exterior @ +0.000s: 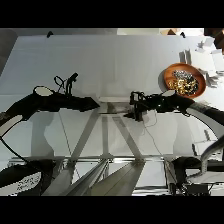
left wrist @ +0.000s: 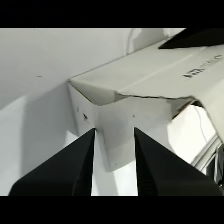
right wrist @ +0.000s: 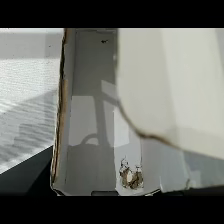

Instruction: Fold the box and place the chain.

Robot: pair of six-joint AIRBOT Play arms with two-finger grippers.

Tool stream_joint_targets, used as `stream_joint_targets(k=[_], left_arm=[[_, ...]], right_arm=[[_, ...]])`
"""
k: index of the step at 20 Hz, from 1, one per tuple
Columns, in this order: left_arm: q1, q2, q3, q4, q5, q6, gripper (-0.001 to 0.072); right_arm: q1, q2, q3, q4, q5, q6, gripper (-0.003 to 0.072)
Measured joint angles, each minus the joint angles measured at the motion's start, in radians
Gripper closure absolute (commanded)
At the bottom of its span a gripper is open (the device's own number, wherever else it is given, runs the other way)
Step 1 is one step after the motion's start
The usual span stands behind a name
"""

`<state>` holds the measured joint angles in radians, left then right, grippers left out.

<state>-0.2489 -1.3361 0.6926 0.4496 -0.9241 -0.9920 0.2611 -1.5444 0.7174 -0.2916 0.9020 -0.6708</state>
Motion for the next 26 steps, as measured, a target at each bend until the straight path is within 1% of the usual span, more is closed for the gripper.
stream_joint_targets(k=[2, 3, 14, 17, 21, 24, 25, 26], left_arm=[[-0.021, 0.000, 0.000, -0.002, 0.016, 0.011, 0.0329], [-0.033, 0.000, 0.000, -0.001, 0.024, 0.024, 0.0320], [-0.151, 0.000, 0.000, 0.101, 0.208, 0.067, 0.0320], [-0.186, 0.000, 0.004, 0.142, 0.255, 0.008, 0.0321], [-0.232, 0.001, 0.013, 0.250, 0.292, -0.180, 0.0321], [-0.249, 0.001, 0.029, 0.302, 0.294, -0.291, 0.0328], [-0.254, 0.000, 0.039, 0.315, 0.283, -0.316, 0.0348], [-0.259, 0.000, 0.051, 0.329, 0.272, -0.342, 0.0351]], right_arm=[[0.000, 0.000, 0.000, 0.000, 0.000, 0.000, 0.0151], [0.000, 0.000, 0.000, 0.000, 0.000, 0.000, 0.0151], [0.000, 0.000, 0.000, 0.000, -0.001, 0.000, 0.0151], [0.000, 0.000, 0.000, 0.001, -0.001, 0.000, 0.0151], [0.000, 0.000, 0.000, 0.001, -0.001, 0.000, 0.0151], [0.000, 0.000, 0.000, 0.000, -0.001, 0.000, 0.0151], [0.000, 0.000, 0.000, -0.001, 0.001, 0.000, 0.0151], [0.000, 0.000, 0.000, -0.002, 0.001, 0.000, 0.0151]])
